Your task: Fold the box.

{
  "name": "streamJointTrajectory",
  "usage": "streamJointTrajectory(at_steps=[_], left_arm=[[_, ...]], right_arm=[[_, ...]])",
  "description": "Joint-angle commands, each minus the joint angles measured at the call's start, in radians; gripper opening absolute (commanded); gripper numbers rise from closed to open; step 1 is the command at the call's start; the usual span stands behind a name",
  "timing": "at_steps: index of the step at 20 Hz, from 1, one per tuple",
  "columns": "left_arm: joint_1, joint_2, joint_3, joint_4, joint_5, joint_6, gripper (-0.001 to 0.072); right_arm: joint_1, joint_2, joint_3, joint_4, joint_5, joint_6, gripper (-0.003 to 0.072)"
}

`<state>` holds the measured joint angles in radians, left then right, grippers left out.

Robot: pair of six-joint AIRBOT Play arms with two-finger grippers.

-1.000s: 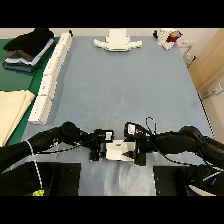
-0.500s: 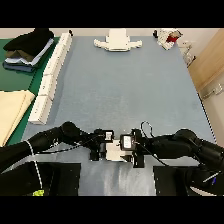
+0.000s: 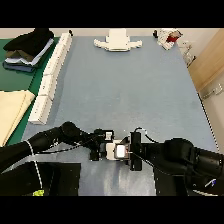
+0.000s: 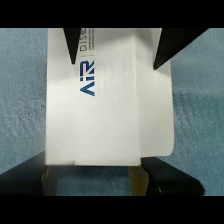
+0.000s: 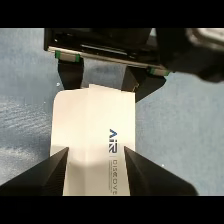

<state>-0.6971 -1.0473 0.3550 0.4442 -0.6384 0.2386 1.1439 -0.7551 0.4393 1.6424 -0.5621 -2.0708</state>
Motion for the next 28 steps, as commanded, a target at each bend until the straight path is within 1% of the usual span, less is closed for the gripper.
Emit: streamJointTrajectory(at_steps=[1, 2, 4, 5, 7, 8, 18, 26, 27, 28], left_arm=[[0.000, 0.000, 0.000, 0.000, 0.000, 0.000, 0.0353], [0.000, 0.000, 0.000, 0.000, 0.000, 0.000, 0.0354], [0.000, 0.000, 0.000, 0.000, 0.000, 0.000, 0.0354], [0.000, 0.000, 0.000, 0.000, 0.000, 0.000, 0.0354], [0.000, 0.000, 0.000, 0.001, 0.000, 0.000, 0.0353], [0.000, 0.000, 0.000, 0.000, 0.000, 0.000, 0.0353], [0.000, 0.000, 0.000, 0.000, 0.000, 0.000, 0.0354], [0.000, 0.000, 0.000, 0.001, 0.000, 0.000, 0.0353], [0.000, 0.000, 0.000, 0.000, 0.000, 0.000, 0.0353], [0.000, 0.000, 0.000, 0.000, 0.000, 0.000, 0.0353]], right_arm=[[0.080, -0.003, 0.000, -0.274, 0.010, 0.277, 0.0468], [0.089, -0.007, 0.000, -0.286, 0.004, 0.290, 0.0401], [0.092, -0.018, 0.000, -0.285, 0.004, 0.290, 0.0399], [0.092, -0.019, 0.000, -0.285, 0.004, 0.290, 0.0358], [0.092, -0.016, 0.000, -0.286, 0.005, 0.290, 0.0328], [0.092, -0.014, 0.000, -0.285, 0.003, 0.290, 0.0277], [0.098, 0.053, 0.000, -0.312, 0.004, 0.290, 0.0283], [0.096, 0.056, 0.000, -0.362, 0.005, 0.290, 0.0278], [0.096, 0.056, 0.000, -0.365, 0.004, 0.290, 0.0243], [0.096, 0.051, 0.000, -0.364, 0.004, 0.290, 0.0170]])
